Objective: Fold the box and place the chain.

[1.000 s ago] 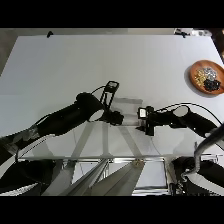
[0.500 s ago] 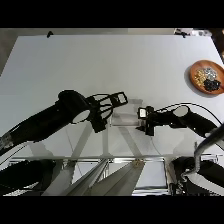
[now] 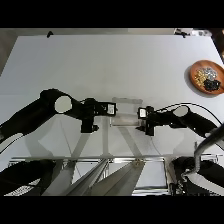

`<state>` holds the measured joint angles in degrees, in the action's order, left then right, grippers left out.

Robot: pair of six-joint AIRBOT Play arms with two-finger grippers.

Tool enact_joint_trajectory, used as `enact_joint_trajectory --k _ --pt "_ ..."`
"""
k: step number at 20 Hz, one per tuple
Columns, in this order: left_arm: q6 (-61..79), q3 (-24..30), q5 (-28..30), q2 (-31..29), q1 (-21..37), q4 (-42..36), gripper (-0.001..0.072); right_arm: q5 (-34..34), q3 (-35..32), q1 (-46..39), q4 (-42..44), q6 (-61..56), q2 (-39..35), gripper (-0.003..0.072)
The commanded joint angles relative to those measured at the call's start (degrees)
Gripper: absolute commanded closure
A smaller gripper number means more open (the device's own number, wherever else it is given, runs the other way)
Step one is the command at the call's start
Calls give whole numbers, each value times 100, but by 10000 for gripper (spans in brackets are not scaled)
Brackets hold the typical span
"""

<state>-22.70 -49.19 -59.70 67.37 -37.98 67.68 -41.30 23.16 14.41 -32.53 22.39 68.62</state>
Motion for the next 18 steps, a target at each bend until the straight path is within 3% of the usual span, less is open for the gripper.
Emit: enact_joint_trajectory --k 1,5,10,18 --pt "1711 31 111 431 254 -743 13 -2 0 4 0 0 -4 204" --pt "2632 31 219 1073 601 -1644 12 0 0 4 -2 0 -4 204" --pt "3034 31 424 1353 1176 -2946 12 0 0 4 0 0 -4 204" --pt "3663 31 140 1744 1191 -3432 13 -2 0 4 0 0 -4 204"
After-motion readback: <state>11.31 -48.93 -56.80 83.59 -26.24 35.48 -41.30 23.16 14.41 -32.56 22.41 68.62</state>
